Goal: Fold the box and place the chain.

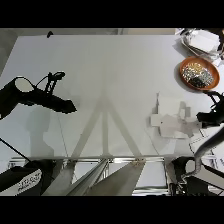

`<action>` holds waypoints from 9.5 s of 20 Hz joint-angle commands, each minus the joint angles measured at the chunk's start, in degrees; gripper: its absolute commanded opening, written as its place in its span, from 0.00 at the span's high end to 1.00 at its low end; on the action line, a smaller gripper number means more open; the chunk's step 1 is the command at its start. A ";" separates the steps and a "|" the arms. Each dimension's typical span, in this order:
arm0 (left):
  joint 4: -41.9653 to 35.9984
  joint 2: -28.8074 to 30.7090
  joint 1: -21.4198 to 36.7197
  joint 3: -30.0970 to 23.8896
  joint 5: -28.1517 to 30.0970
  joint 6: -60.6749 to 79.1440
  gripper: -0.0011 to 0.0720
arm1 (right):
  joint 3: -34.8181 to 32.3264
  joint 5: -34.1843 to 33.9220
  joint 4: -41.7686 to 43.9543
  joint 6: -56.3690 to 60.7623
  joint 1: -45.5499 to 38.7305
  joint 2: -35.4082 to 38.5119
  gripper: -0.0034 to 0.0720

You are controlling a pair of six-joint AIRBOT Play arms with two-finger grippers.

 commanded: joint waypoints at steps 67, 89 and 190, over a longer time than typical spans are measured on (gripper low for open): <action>-17.70 -16.94 -24.63 13.88 5.03 55.82 0.98 | -8.59 -2.91 25.46 6.14 45.42 28.33 0.47; -22.80 -21.94 -24.22 13.42 9.73 60.63 0.98 | -8.61 -11.56 25.40 5.86 45.42 28.33 0.47; -21.57 -25.40 -26.67 15.93 13.73 62.99 0.97 | -8.68 -14.56 25.38 2.80 45.42 28.33 0.48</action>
